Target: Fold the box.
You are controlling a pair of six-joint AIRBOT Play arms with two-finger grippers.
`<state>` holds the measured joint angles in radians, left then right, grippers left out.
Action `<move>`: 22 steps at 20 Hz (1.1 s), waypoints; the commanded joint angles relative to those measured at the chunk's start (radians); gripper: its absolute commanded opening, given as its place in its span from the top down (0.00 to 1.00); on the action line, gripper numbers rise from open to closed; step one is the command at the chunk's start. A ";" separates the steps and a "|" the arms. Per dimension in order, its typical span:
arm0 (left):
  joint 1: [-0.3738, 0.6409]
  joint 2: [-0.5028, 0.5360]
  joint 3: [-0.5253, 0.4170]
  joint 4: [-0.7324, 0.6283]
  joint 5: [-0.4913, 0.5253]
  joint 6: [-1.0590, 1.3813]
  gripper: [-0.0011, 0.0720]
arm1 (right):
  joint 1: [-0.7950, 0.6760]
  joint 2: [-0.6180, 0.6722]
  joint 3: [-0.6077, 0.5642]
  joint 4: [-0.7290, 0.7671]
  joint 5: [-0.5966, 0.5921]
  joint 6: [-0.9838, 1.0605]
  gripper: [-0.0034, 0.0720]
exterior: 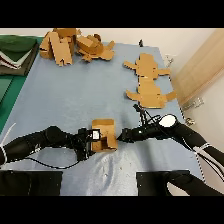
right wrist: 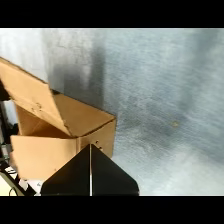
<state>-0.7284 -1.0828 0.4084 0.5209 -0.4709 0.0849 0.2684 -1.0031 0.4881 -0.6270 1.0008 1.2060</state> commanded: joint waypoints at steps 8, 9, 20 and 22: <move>0.000 0.000 0.001 0.000 0.000 0.000 0.35 | 0.000 0.001 0.047 -0.047 0.058 -0.036 0.65; 0.000 0.000 0.001 0.000 0.000 0.000 0.35 | 0.000 0.001 0.047 -0.048 0.058 -0.034 0.64; 0.000 0.000 0.001 0.000 0.000 -0.001 0.35 | 0.208 -0.006 0.045 -0.209 -0.029 0.247 0.32; 0.000 0.000 0.001 0.000 0.000 -0.007 0.35 | 0.261 -0.006 0.049 -0.259 -0.034 0.346 0.32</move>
<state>-0.7284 -1.0828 0.4084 0.5205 -0.4709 0.0841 0.4530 -1.0084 0.5335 -0.7959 0.9920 1.3941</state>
